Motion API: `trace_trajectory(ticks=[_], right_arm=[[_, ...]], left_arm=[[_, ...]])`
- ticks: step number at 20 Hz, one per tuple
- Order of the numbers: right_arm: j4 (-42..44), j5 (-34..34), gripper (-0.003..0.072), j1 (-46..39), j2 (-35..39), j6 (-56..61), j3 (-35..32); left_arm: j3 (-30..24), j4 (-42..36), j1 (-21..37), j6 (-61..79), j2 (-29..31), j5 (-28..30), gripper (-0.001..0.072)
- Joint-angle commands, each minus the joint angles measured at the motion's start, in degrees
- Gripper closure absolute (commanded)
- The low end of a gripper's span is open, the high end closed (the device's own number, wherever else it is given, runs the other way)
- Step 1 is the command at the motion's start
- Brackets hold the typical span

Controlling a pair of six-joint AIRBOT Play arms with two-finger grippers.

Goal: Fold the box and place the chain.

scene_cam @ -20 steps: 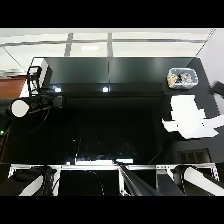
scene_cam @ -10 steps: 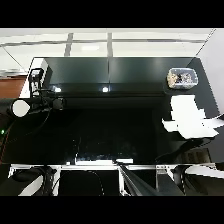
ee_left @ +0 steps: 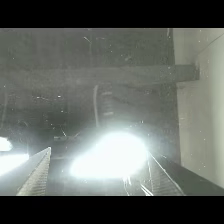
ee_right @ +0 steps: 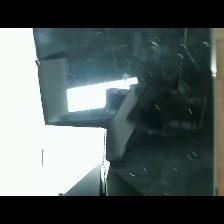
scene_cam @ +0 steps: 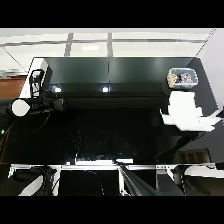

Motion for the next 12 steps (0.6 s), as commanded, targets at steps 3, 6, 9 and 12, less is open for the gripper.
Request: trace_trajectory(ticks=[3, 6, 9, 12], right_arm=[[12.07, 2.08, 0.067, 7.04, 8.76, 1.75, -3.67], [15.93, -1.33, 0.067, 15.8, 18.75, 8.81, -12.79], [27.32, -9.75, 0.0671, 26.32, 28.87, 13.53, -25.53], [33.62, -22.86, 0.0671, 39.26, 37.24, 19.98, -37.99]], left_arm=[[0.07, 0.7, -0.02, 0.02, -0.04, -0.61, 0.0002], [0.04, 0.52, -0.31, 0.02, -0.17, -0.02, 0.0002], [0.07, -1.31, -2.54, 0.98, -1.05, -0.92, 0.0002], [0.09, -11.98, -4.59, 7.5, -2.49, -2.56, 0.0002]])
